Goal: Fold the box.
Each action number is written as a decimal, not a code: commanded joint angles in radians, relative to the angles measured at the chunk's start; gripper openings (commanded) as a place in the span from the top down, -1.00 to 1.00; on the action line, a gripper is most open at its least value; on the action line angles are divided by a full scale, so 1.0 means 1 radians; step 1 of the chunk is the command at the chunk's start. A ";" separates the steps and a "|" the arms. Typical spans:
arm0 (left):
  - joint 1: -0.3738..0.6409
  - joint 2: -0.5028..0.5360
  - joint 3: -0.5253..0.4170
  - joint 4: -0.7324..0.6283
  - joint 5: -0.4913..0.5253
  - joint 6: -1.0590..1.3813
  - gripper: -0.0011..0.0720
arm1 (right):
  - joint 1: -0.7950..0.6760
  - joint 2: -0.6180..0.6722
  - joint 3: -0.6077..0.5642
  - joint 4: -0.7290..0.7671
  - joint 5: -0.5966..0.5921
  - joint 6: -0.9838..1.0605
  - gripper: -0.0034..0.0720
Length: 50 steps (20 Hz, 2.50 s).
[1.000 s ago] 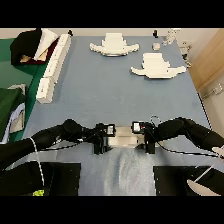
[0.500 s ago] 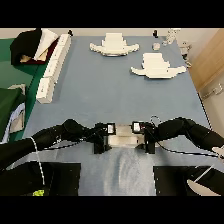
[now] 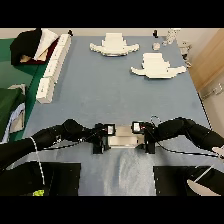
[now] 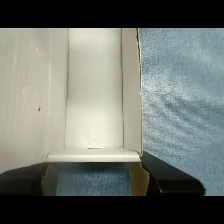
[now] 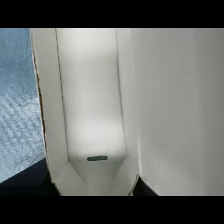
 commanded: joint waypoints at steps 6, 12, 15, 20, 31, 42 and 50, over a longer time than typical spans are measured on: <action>0.000 -0.001 0.002 -0.009 0.007 -0.018 -0.93 | 0.001 0.000 0.000 0.000 0.000 0.000 -0.45; 0.000 -0.001 0.003 -0.050 0.025 -0.039 -0.93 | 0.001 0.000 0.000 0.000 0.000 0.000 -0.45; 0.000 -0.001 0.003 -0.046 0.021 -0.039 -0.73 | 0.001 0.000 0.000 0.000 0.000 0.000 -0.45; 0.000 -0.001 0.003 -0.032 0.003 -0.033 -0.62 | 0.001 0.000 0.000 0.000 0.000 0.000 -0.45; 0.000 0.000 0.003 -0.035 -0.004 -0.033 -0.70 | 0.001 0.000 0.000 0.000 0.000 0.000 -0.45; -0.002 -0.001 0.005 -0.037 -0.001 -0.032 -0.93 | 0.001 0.000 0.000 0.000 0.000 0.000 -0.45; -0.051 -0.015 0.015 -0.011 0.049 -0.081 -0.37 | 0.001 0.000 0.000 0.000 0.000 0.000 -0.45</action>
